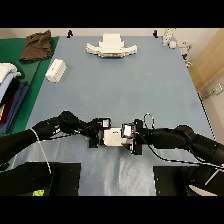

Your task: Fold the box.

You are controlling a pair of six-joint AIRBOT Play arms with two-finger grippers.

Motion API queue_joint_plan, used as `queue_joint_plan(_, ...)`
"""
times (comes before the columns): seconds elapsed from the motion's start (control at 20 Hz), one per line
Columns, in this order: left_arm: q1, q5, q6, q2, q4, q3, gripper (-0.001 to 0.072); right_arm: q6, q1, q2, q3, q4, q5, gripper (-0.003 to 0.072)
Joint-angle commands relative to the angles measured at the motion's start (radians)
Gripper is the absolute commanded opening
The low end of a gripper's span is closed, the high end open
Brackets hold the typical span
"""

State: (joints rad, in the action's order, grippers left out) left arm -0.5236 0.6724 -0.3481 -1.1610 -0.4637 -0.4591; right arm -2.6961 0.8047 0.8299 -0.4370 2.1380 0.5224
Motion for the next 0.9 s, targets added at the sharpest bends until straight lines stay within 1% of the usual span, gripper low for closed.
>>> queue_joint_plan(0.0,0.0,0.0,0.0,0.001,0.0,-0.001,0.0427,-0.114,0.001,0.024,-0.022,-0.012,0.0,0.0623)
queue_joint_plan(0.2,0.0,0.0,0.0,0.001,0.0,-0.001,0.0427,-0.158,0.001,0.027,-0.027,-0.026,-0.002,0.0622)
queue_joint_plan(0.85,0.0,0.0,0.0,0.001,-0.001,-0.001,0.0427,-0.159,0.001,0.023,-0.065,-0.026,0.006,0.0612)
